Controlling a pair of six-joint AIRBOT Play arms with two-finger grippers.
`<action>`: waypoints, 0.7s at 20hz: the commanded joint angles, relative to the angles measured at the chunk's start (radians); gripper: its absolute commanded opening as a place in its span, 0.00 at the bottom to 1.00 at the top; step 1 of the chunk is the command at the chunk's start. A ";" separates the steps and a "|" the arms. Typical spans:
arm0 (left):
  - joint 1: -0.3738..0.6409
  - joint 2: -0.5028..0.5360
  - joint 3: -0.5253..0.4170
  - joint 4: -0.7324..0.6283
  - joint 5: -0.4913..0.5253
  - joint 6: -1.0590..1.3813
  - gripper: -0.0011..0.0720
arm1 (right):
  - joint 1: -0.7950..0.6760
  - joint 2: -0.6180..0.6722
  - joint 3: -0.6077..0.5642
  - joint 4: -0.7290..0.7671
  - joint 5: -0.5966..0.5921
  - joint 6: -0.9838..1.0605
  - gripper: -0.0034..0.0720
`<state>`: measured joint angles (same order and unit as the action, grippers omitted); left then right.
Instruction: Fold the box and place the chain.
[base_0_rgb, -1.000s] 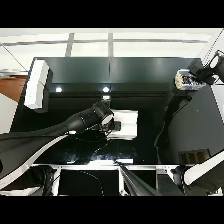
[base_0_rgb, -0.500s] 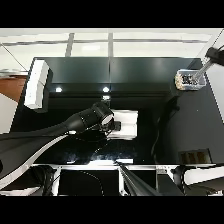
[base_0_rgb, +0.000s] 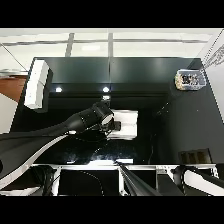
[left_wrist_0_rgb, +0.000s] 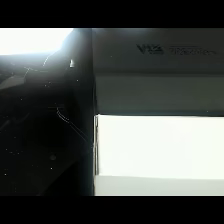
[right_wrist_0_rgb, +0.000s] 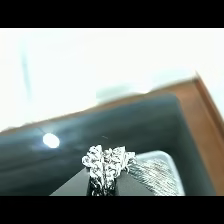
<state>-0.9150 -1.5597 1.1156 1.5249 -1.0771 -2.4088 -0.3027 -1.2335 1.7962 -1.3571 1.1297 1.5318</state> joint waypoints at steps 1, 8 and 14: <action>0.000 -0.001 0.000 0.000 0.002 0.000 0.05 | 0.012 0.124 0.000 0.086 0.055 -0.025 0.10; 0.000 -0.001 0.000 0.000 0.003 0.000 0.05 | 0.135 0.253 -0.056 0.227 0.320 -0.045 0.10; 0.000 -0.001 0.000 0.004 0.002 0.000 0.05 | 0.378 0.286 -0.135 0.182 0.547 -0.059 0.10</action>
<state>-0.9150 -1.5597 1.1156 1.5246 -1.0756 -2.4092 -0.0185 -0.9630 1.6920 -1.1538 1.5360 1.4830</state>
